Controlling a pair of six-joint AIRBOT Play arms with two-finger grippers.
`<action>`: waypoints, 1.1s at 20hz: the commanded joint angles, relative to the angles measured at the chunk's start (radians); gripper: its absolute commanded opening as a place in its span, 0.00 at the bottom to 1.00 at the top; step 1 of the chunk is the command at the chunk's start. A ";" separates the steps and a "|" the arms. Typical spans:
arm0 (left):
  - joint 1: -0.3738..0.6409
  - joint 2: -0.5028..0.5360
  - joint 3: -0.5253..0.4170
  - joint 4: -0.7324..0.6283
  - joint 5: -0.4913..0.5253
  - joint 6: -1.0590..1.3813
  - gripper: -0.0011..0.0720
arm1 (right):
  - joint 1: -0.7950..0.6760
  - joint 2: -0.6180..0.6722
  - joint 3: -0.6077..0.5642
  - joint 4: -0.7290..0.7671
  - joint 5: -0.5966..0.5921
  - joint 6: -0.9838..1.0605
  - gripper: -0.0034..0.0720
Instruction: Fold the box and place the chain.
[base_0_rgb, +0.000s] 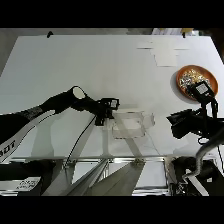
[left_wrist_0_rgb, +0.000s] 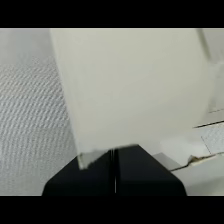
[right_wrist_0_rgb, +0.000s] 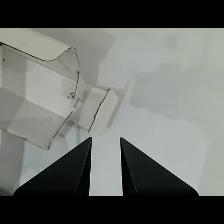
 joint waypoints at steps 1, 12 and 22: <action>-0.001 -0.013 0.003 0.027 -0.008 -0.013 0.02 | 0.000 0.000 0.000 0.001 0.000 0.001 0.30; -0.001 -0.004 0.003 0.031 -0.019 -0.043 0.02 | 0.000 0.000 0.000 0.001 0.000 -0.018 0.30; 0.000 0.045 0.003 -0.015 -0.022 -0.084 0.55 | 0.000 0.000 0.000 0.001 0.000 -0.024 0.30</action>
